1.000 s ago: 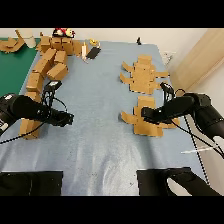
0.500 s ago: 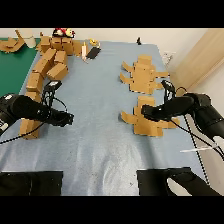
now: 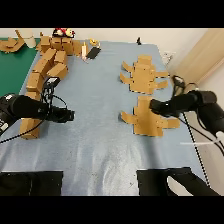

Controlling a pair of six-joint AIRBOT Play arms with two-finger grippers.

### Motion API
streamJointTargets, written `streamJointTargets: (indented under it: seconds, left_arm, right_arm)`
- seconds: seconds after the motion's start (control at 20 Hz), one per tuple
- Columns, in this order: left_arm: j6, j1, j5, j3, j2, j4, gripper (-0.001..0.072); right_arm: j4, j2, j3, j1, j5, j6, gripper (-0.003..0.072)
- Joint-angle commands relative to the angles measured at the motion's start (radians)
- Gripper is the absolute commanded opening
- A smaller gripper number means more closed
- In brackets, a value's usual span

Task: Fold the box.

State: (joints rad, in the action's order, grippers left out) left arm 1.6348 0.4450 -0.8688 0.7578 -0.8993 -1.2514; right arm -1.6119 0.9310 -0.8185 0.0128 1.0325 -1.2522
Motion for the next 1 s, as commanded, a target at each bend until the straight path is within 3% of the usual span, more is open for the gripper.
streamJointTargets:
  seconds: [0.0,0.05,0.1,0.2,0.35,0.6,0.7,0.8,0.95]
  left_arm:
    - [0.008,0.000,0.013,0.000,-0.003,0.000,0.0131]
    - [0.011,0.000,0.015,0.000,-0.003,0.003,0.0434]
    - [0.025,0.000,0.021,0.000,-0.003,0.008,0.0560]
    - [0.034,0.000,0.031,0.000,-0.003,0.022,0.0560]
    - [0.035,0.000,0.031,0.000,-0.003,0.024,0.0561]
    - [0.038,0.000,0.047,0.000,-0.003,0.078,0.0561]
    - [0.038,0.000,0.052,0.000,-0.003,0.082,0.0561]
    - [0.038,0.000,0.051,0.000,-0.003,0.091,0.0561]
    - [0.033,0.000,0.051,0.000,-0.003,0.105,0.0561]
  right_arm:
    - [0.150,0.073,-0.062,-0.213,0.093,-0.069,0.0471]
    - [0.104,0.110,-0.071,-0.293,0.094,-0.163,0.0472]
    - [0.026,0.148,-0.072,-0.365,0.091,-0.288,0.0472]
    - [-0.084,0.224,-0.072,-0.465,0.089,-0.467,0.0480]
    - [-0.099,0.309,-0.072,-0.552,0.067,-0.562,0.0504]
    - [-0.280,0.380,-0.072,-0.571,0.082,-0.756,0.0503]
    - [-0.398,0.384,-0.072,-0.567,0.103,-0.842,0.0493]
    - [-0.408,0.385,-0.071,-0.552,0.113,-0.853,0.0396]
    - [-0.407,0.385,-0.071,-0.540,0.131,-0.855,0.0396]
